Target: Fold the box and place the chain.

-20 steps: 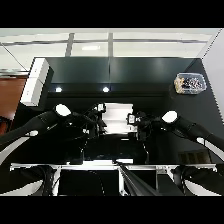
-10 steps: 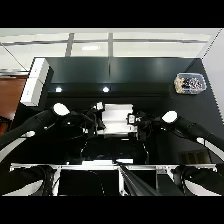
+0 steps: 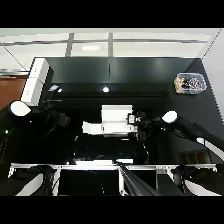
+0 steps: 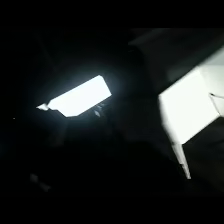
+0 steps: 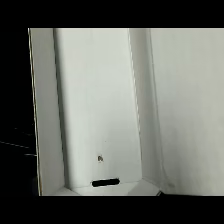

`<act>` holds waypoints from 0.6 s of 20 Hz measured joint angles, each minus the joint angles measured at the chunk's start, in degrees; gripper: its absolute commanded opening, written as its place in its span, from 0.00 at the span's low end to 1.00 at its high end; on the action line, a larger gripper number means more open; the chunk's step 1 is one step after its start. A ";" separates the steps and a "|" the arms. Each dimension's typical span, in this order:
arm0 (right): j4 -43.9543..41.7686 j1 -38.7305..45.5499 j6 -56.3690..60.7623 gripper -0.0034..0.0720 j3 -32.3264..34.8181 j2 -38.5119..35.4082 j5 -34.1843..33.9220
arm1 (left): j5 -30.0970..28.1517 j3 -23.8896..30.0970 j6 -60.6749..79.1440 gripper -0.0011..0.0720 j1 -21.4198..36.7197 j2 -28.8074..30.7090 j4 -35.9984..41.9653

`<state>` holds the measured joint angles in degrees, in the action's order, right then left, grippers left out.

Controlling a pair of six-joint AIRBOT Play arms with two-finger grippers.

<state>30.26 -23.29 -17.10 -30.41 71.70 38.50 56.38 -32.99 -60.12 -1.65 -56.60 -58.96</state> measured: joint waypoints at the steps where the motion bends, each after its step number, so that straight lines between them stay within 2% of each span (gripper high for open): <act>1: 0.00 0.00 -0.02 0.69 0.00 0.00 0.00 | 0.90 1.55 -3.15 0.05 2.54 -0.87 2.56; 3: 0.00 0.00 -0.02 0.69 0.00 0.00 0.00 | 3.58 4.37 -4.37 0.05 6.12 -4.11 9.99; 5: 0.02 0.00 -0.02 0.69 0.00 0.00 0.00 | 5.25 6.03 -3.52 0.05 6.56 -8.44 16.96; 9: 0.00 0.00 -0.02 0.69 0.00 0.00 0.00 | 4.57 7.02 1.38 0.05 1.03 -15.93 28.94; 12: 0.02 0.00 -0.02 0.69 0.00 0.00 0.00 | 4.07 6.05 5.25 0.05 -2.60 -19.43 34.80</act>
<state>30.28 -23.29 -17.12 -30.41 71.70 38.50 60.45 -26.94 -54.87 -4.25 -76.03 -24.16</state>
